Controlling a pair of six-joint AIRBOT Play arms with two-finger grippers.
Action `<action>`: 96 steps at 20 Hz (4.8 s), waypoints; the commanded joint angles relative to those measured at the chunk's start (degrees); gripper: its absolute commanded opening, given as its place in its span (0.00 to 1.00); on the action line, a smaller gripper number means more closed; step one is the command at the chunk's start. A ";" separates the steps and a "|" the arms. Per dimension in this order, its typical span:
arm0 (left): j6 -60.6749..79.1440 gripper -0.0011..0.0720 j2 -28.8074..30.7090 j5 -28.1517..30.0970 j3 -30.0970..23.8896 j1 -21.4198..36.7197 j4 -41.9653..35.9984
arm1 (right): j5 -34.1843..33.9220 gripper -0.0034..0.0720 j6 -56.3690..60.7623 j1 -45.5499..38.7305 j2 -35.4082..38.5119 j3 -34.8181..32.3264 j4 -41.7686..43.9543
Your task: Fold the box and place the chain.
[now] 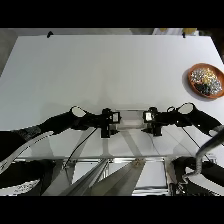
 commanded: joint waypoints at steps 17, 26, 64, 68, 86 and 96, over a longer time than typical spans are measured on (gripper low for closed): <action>0.09 0.37 0.02 -0.07 0.04 -0.04 0.11 | 4.50 0.97 21.75 -8.94 12.98 0.13 -16.57; 0.09 0.37 0.02 -0.07 0.04 -0.04 0.11 | 11.19 0.67 27.74 -9.16 24.81 0.13 -9.27; 0.09 0.37 0.02 -0.07 0.04 -0.04 0.13 | 15.10 0.07 49.03 -4.57 37.99 -0.02 -1.57; 0.09 0.37 0.02 -0.07 0.04 -0.04 0.11 | 9.11 0.07 41.92 -4.57 30.18 -0.48 10.43; 0.09 0.37 0.04 -0.74 0.04 -0.04 0.09 | -8.74 0.07 47.21 3.21 5.64 0.66 14.14; 0.09 0.37 0.02 -0.66 0.04 -0.04 0.09 | 2.78 0.35 50.66 3.21 20.39 7.39 6.32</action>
